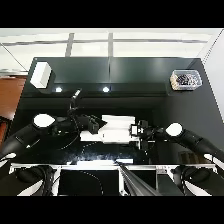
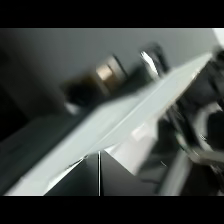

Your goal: Fold the box and place the chain.

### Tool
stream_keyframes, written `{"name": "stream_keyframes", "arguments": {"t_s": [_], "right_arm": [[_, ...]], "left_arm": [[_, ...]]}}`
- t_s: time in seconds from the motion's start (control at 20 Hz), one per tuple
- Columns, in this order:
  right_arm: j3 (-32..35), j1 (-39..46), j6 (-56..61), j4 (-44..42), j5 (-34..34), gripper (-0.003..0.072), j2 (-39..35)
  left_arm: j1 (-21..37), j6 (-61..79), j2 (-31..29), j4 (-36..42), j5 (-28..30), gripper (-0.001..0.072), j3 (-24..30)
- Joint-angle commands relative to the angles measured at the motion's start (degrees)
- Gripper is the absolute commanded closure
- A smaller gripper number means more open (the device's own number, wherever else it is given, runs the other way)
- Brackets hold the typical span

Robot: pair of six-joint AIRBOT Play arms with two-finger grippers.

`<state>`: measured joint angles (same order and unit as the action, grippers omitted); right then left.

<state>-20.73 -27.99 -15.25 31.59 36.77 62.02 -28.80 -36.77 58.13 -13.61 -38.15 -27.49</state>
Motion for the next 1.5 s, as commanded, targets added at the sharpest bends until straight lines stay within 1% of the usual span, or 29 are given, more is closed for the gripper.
{"name": "stream_keyframes", "arguments": {"t_s": [0.0, 0.1, 0.35, 0.5, 0.55, 0.65, 0.8, 0.85, 0.95, 1.05, 1.1, 1.2, 1.25, 1.3, 1.35, 1.45], "right_arm": [[0.02, -0.04, 0.0, 0.0, -0.02, 0.0161, 0.04], [0.02, -0.04, 0.0, 0.0, -0.09, 0.0162, 0.04], [0.02, -0.04, 0.17, -0.02, -0.28, 0.0162, 0.04], [0.02, -0.04, 0.59, -0.09, -0.83, 0.0161, 0.02], [0.02, -0.04, 0.66, -0.09, -0.85, 0.0162, 0.04], [0.04, -0.04, 0.66, -0.09, -0.85, 0.0162, 0.04], [0.02, -0.04, 0.66, -0.09, -0.85, 0.0162, 0.04], [0.02, -0.04, 0.66, -0.09, -0.85, 0.0162, 0.04], [0.02, -0.04, 0.66, -0.09, -0.85, 0.0162, 0.04], [0.02, -0.04, 0.66, -0.07, -0.85, 0.0161, 0.04], [0.04, -0.04, 0.66, -0.09, -0.85, 0.0162, 0.04], [0.04, -0.04, 0.66, -0.07, -0.85, 0.0161, 0.04], [0.02, -0.04, 0.66, -0.07, -0.85, 0.0162, 0.04], [0.04, -0.04, 0.66, -0.04, -0.85, 0.0161, 0.04], [0.02, -0.04, 0.66, -0.07, -0.85, 0.0162, 0.04], [0.02, -0.04, 0.66, -0.04, -0.85, 0.0161, 0.04]], "left_arm": [[-2.25, 5.79, 4.15, 2.56, 7.28, 0.0682, -0.96], [-3.41, 5.77, 6.95, 1.64, 8.26, 0.0682, -1.55], [-4.81, 5.66, 13.29, -2.43, 5.9, 0.0682, -3.72], [-4.59, 5.66, 13.05, -3.52, 5.53, 0.0682, -5.49], [-4.15, 5.66, 12.28, -4.59, 5.09, 0.0682, -6.32], [-2.45, 4.68, 9.62, -9.38, 2.82, 0.0682, -7.5], [1.77, -3.3, 3.04, -21.51, -2.71, 0.0682, -7.61], [3.65, -6.45, 0.42, -26.36, -5.27, 0.0682, -7.61], [7.67, -9.51, -4.55, -33.16, -10.71, 0.0682, -7.41], [12.0, -9.86, -8.31, -34.07, -14.62, 0.068, -6.34], [13.66, -9.84, -9.2, -34.05, -16.37, 0.0681, -5.55], [15.65, -6.86, -8.72, -34.12, -22.01, 0.0678, -4.0], [15.63, -2.01, -7.85, -34.12, -25.4, 0.0581, -3.43], [14.97, 2.47, -6.97, -33.81, -26.86, 0.0234, -2.73], [13.94, 6.21, -6.29, -33.75, -26.29, -0.0009, -2.12], [11.04, 16.7, -4.7, -33.75, -23.98, 0.0004, -1.88]]}}
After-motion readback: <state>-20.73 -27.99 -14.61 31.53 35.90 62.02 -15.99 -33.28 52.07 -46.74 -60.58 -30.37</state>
